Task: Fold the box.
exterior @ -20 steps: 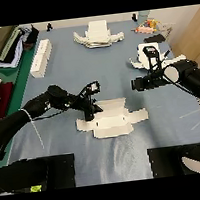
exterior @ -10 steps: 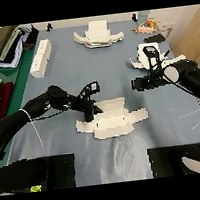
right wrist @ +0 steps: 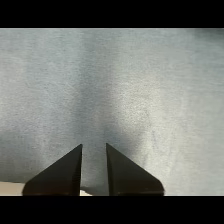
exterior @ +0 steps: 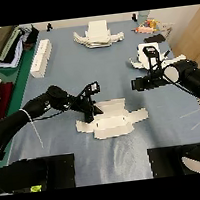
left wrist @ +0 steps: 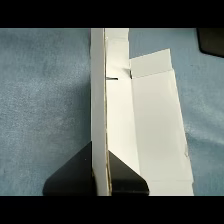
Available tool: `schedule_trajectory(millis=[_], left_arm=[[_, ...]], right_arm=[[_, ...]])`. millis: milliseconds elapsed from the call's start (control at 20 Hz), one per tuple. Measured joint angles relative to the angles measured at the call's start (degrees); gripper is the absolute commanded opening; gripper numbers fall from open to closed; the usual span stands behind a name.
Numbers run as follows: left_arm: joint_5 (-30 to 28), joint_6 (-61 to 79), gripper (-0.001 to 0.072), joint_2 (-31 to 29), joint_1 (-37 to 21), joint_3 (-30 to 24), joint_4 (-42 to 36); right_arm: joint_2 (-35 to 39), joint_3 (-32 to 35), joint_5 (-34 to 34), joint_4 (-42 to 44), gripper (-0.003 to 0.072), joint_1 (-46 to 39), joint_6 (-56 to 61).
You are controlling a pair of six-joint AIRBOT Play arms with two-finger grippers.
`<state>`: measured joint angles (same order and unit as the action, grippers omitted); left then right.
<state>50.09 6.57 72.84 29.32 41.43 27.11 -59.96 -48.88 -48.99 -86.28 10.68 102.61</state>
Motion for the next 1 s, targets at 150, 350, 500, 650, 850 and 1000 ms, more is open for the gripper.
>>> schedule_trajectory(millis=[150,350,500,650,850,1000], left_arm=[[0.04,0.5,0.0016,0.0,0.02,0.0,0.07],[0.24,3.1,0.0016,0.0,0.81,0.0,0.17],[0.17,4.39,0.0016,0.0,1.66,0.0,0.2],[-0.42,5.35,0.0016,0.0,2.03,0.0,0.17],[-0.52,5.68,0.0016,0.2,2.19,0.0,0.13],[0.04,5.64,0.0016,1.42,2.25,0.11,-0.26]], right_arm=[[0.0,0.0,0.0,0.0,0.0222,0.0,0.0],[0.0,0.0,0.0,-0.02,0.0222,0.0,0.0],[0.0,0.0,0.0,0.0,0.0222,0.0,0.0],[0.0,0.0,0.0,-0.02,0.0222,0.0,0.0],[0.0,0.0,0.0,-0.02,0.0222,0.0,0.0],[0.0,0.0,0.0,0.0,0.0222,0.0,0.0]])
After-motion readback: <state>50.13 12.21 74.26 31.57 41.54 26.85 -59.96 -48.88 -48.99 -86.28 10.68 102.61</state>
